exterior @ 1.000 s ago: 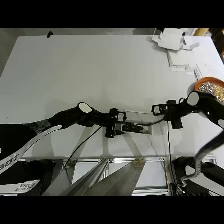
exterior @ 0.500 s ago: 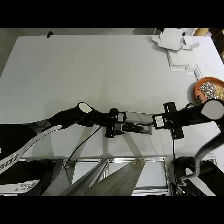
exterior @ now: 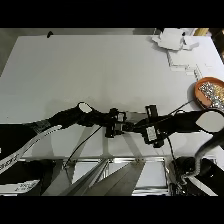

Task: Fold the box and place the chain.

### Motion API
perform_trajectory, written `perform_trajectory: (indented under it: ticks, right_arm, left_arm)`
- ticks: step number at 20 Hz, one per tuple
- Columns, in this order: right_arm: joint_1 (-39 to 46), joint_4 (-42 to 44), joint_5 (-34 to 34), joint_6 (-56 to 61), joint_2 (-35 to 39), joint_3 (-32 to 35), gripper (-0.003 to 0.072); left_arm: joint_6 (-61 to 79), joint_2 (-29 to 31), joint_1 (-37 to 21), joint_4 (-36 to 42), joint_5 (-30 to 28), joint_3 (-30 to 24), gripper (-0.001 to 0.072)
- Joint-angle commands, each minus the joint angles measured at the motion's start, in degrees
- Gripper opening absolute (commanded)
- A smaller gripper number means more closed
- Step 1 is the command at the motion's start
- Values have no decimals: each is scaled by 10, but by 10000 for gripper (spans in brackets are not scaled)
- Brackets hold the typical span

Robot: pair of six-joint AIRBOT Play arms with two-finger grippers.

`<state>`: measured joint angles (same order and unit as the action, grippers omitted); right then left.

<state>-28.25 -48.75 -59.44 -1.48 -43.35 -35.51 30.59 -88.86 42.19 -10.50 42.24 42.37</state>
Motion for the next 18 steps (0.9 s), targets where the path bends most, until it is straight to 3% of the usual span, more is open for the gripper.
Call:
perform_trajectory:
  ticks: [1, 2, 5, 8, 11, 15, 18]
  right_arm:
    - [-27, 20, 49, 1, -48, -1, 17]
    - [-23, 13, 56, 0, -62, -1, 22]
    - [18, -17, 58, -1, -59, -14, 235]
    - [86, -86, 13, -7, -35, -56, 237]
    - [197, -116, -12, -84, -31, -61, 236]
    - [304, -130, 25, -104, -60, -59, 218]
    - [319, -165, 29, -104, -122, -48, 163]
  left_arm:
    - [0, 0, 0, 0, 0, 0, 341]
    - [0, 0, 0, 0, 0, 0, 341]
    - [0, 0, 0, 0, 0, 0, 341]
    - [0, 0, 0, 0, 0, 0, 341]
    - [0, 0, 0, 0, 0, 0, 341]
    - [0, 0, 0, 0, 0, 0, 341]
    - [0, 0, 0, 0, 0, 0, 341]
